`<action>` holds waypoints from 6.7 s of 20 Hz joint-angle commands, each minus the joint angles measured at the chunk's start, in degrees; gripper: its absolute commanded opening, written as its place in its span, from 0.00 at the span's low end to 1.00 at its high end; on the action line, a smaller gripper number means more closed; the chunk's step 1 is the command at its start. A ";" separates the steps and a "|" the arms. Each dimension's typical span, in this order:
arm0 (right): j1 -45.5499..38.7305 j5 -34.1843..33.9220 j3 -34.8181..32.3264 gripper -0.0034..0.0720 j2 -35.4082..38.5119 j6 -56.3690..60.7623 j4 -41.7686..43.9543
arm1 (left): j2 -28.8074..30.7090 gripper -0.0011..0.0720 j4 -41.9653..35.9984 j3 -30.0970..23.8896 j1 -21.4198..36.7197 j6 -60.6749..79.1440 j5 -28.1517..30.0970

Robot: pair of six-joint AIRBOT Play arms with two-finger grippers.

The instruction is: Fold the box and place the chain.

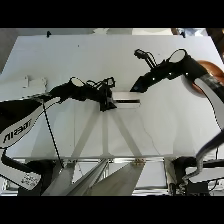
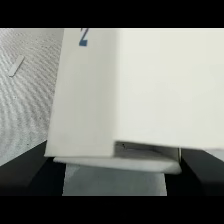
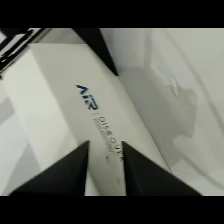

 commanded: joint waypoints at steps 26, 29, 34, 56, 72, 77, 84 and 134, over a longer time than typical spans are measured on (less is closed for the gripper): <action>14.82 -3.93 -1.73 0.39 2.34 -4.68 -23.74 | 0.00 0.04 0.00 0.00 0.02 0.00 0.00; 14.88 -5.35 -1.70 0.47 3.58 -3.15 -23.69 | 0.00 0.04 0.02 0.00 0.02 0.00 0.00; 14.73 -9.20 -1.70 0.46 9.44 0.66 -23.76 | 0.00 0.04 0.00 0.00 0.02 0.00 0.00; 12.26 -21.86 -16.83 0.05 4.07 23.19 4.74 | 0.00 0.04 0.00 0.00 0.02 0.00 0.00; 10.16 -27.52 -16.79 0.06 13.75 25.16 -0.48 | 0.00 0.04 0.02 0.00 0.02 0.00 0.00; 2.14 -19.91 -17.35 0.05 16.37 21.94 -0.50 | 0.00 0.04 0.00 0.00 0.02 0.00 0.00; -1.16 -19.56 -25.90 0.05 15.28 21.62 -0.57 | 0.00 0.04 0.00 0.00 0.02 0.00 -0.02; -25.88 -24.11 -24.50 0.06 37.57 39.28 -42.45 | 0.13 0.04 -1.09 0.00 0.02 -0.13 -1.38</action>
